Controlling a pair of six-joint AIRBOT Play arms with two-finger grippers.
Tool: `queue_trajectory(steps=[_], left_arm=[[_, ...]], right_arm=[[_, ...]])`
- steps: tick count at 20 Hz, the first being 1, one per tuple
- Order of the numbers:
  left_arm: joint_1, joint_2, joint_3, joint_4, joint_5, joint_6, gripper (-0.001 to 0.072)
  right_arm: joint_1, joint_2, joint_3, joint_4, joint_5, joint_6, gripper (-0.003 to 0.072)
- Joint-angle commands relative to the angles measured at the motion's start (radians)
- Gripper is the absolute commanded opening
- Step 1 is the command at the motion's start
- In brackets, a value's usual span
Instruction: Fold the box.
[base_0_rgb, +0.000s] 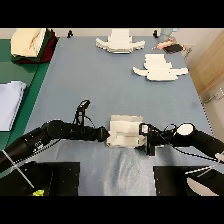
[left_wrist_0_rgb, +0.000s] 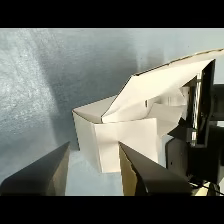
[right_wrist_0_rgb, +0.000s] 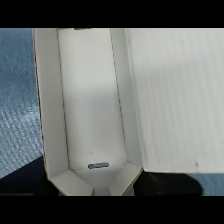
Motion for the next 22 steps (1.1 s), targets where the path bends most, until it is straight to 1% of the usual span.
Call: queue_trajectory(steps=[1,4,5,10,11,12,13,14,15,17,18,20,21,22], left_arm=[[-0.030,-0.048,0.003,-0.027,0.020,0.002,0.0465],[-0.039,-0.084,0.003,-0.106,0.041,0.002,0.0465],[-0.040,-0.085,0.003,-0.108,0.053,0.017,0.0467],[-0.048,-0.085,0.008,-0.106,0.025,0.037,0.0463],[-0.061,-0.086,0.018,-0.095,0.026,0.034,0.0356],[-0.077,-0.087,0.032,-0.084,0.027,0.027,0.0324],[-0.096,-0.093,0.051,-0.067,0.030,0.002,0.0324],[-0.119,-0.107,0.073,-0.026,0.028,-0.042,0.0324],[-0.144,-0.129,0.096,0.043,0.020,-0.113,0.0324],[-0.192,-0.177,0.142,0.211,-0.007,-0.298,0.0324],[-0.209,-0.198,0.167,0.305,-0.037,-0.400,0.0324],[-0.237,-0.231,0.226,0.513,-0.128,-0.600,0.0308],[-0.252,-0.241,0.258,0.592,-0.168,-0.667,0.0307],[-0.266,-0.247,0.287,0.641,-0.195,-0.705,0.0307]], right_arm=[[0.001,0.001,0.000,0.000,0.000,0.000,0.0511],[0.001,0.001,0.000,0.000,0.000,0.000,0.0511],[0.001,0.001,0.001,0.000,0.000,0.000,0.0511],[0.001,0.001,0.000,0.000,0.000,0.000,0.0511],[0.001,0.001,0.000,0.000,0.000,0.000,0.0511],[0.001,0.001,0.000,0.000,0.000,0.000,0.0511],[0.001,0.001,0.000,0.000,0.000,0.000,0.0511],[0.001,0.001,0.000,0.000,0.000,0.000,0.0511],[0.001,0.001,0.000,0.000,0.000,0.000,0.0511],[0.001,0.001,0.000,0.000,0.000,0.000,0.0511],[0.001,0.001,0.000,0.000,0.000,0.000,0.0511],[0.001,0.001,0.000,0.000,0.000,0.000,0.0511],[0.001,0.001,0.000,0.000,0.000,0.000,0.0511],[0.001,0.001,0.000,0.000,0.000,0.000,0.0511]])
